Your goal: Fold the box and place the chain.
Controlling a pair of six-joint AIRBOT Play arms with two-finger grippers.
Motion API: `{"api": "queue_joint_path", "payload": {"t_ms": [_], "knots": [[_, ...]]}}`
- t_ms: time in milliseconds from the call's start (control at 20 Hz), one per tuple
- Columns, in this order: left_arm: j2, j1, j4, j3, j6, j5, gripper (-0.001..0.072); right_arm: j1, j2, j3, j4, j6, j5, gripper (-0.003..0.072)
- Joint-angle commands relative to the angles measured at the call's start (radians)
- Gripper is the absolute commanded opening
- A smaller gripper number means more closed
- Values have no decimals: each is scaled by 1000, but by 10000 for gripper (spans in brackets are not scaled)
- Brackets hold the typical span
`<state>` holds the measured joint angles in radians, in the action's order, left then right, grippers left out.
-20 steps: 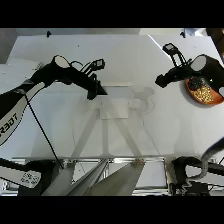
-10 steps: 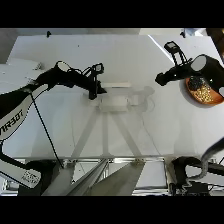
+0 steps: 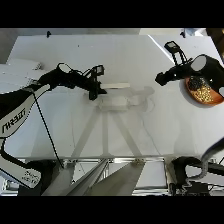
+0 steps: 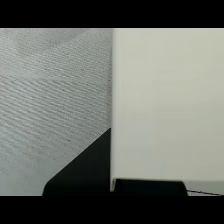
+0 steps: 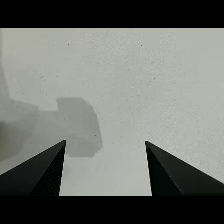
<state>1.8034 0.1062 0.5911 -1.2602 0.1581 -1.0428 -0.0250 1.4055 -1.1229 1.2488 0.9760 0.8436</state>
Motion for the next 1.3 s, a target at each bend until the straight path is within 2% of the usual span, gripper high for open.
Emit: {"api": "queue_joint_path", "payload": {"t_ms": [0, 150, 200, 250, 400, 600, 850, 1050, 1250], "knots": [[1, -1, 0, 1, -1, 11, 10, -1, -1, -1, 0, 0, 1, 538], [1, 0, 0, 1, -1, 5, 10, -1, -1, -1, -1, 0, 0, 542], [1, 0, 0, 1, -1, 5, 10, -1, -1, -1, -1, -11, 0, 601], [1, 0, 0, 1, -1, 5, 10, -1, -1, -1, -1, -29, -5, 703], [1, 0, 0, 1, -1, 5, 10, -1, -3, -1, -70, -128, -37, 702], [1, 0, 0, 1, -1, 5, 10, -32, -78, -1, -176, -407, -4, 690], [1, 0, 0, 1, -1, 5, 10, -142, -238, -1, -182, -631, 177, 692], [1, 0, 0, 1, -1, 3, 10, -230, -299, -1, -203, -633, 336, 692], [1, 0, 0, 1, -1, -1, 10, -252, -303, -1, -263, -586, 445, 692]]}}
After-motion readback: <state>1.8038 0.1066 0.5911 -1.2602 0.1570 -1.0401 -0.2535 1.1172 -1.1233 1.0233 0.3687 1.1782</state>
